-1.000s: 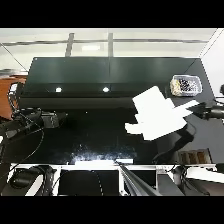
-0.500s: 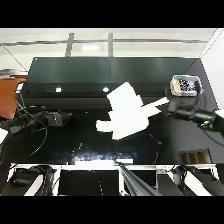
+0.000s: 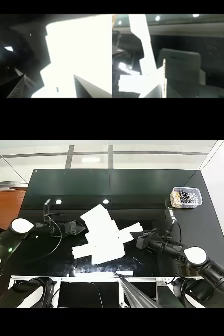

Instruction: Fold the box and place the chain.

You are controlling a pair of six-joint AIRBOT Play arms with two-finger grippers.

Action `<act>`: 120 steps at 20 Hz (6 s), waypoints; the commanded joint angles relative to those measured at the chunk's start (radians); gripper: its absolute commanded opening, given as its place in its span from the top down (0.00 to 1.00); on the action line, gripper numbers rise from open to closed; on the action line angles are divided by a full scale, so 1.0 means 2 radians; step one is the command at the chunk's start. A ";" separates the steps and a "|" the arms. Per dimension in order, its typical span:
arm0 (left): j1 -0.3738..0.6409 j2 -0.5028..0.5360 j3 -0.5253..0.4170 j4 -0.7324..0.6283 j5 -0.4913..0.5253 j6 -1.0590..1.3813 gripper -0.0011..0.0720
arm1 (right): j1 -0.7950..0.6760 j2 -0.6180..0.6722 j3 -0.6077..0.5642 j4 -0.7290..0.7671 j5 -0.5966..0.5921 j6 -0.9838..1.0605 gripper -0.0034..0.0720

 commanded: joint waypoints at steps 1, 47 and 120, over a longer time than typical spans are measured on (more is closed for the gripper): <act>0.027 -0.084 0.001 -0.103 -0.041 0.147 0.01 | 0.035 0.006 -0.004 -0.004 -0.034 0.008 0.92; 0.052 -0.250 0.048 -0.146 -0.285 0.587 0.95 | -0.020 0.016 0.007 -0.056 0.005 0.020 0.03; -0.173 -0.172 0.073 0.012 0.017 0.667 0.94 | 0.127 -0.125 0.038 -0.330 0.086 -0.262 0.03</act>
